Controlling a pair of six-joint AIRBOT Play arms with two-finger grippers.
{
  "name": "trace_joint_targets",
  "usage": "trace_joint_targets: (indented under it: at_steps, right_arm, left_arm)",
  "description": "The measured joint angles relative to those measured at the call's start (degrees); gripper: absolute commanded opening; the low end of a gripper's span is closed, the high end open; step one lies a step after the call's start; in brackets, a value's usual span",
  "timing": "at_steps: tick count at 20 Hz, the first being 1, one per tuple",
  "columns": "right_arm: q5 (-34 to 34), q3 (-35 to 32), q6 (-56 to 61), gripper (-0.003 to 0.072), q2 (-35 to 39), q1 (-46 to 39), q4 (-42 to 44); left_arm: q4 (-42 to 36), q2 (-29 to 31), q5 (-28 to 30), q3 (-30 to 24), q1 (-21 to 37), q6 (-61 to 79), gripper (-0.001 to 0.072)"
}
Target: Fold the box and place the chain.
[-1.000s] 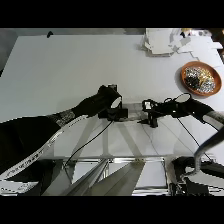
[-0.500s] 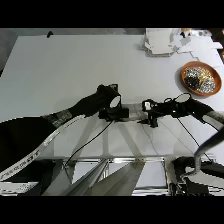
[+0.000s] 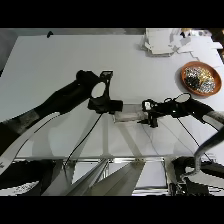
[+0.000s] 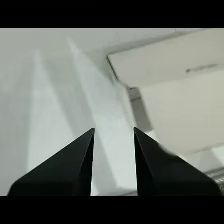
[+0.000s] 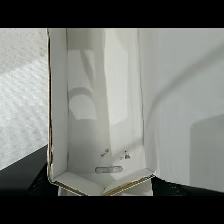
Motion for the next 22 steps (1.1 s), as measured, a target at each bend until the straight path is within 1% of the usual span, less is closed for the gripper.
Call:
trace_joint_targets:
  at_steps: [1,2,3,5,7,9,11,14,17,19,22]
  right_arm:
    - [0.02,0.00,0.00,0.0411,0.00,0.00,0.00]
    - [0.09,0.00,0.02,0.0411,0.00,0.00,0.00]
    - [0.09,0.00,0.02,0.0411,0.00,0.00,0.00]
    - [0.09,0.00,0.02,0.0411,0.00,0.00,0.00]
    - [0.09,0.00,0.02,0.0411,0.00,0.00,0.00]
    - [0.09,0.00,0.02,0.0411,0.00,0.00,0.00]
    - [0.09,0.00,0.02,0.0411,0.00,0.00,0.00]
    - [0.09,0.00,0.02,0.0411,0.00,0.00,0.00]
    - [0.07,0.00,0.02,0.0411,0.00,0.00,0.02]
    - [0.07,0.00,0.02,0.0411,0.00,0.00,0.00]
    - [0.07,0.00,0.02,0.0411,0.00,0.00,0.00]
  left_arm:
    - [-0.17,2.01,-0.28,-1.36,0.52,3.34,0.0631]
    - [-0.37,4.13,-0.28,-3.30,1.11,7.28,0.0677]
    - [-0.61,6.71,0.22,-5.95,1.88,12.31,0.0696]
    - [-1.84,11.45,3.02,-12.35,3.78,25.46,0.0696]
    - [-4.70,14.99,6.36,-18.99,6.10,42.71,0.0696]
    - [-8.94,16.50,9.66,-24.48,8.33,61.86,0.0696]
    - [-15.17,15.91,13.73,-28.06,10.14,79.54,0.0696]
    - [-26.16,11.47,21.55,-30.58,11.87,98.95,0.0696]
    - [-35.80,5.86,27.71,-31.52,12.48,110.51,0.0697]
    - [-40.24,3.08,29.88,-31.80,12.61,116.83,0.0697]
    - [-45.29,1.09,31.39,-31.98,12.74,125.98,0.0700]
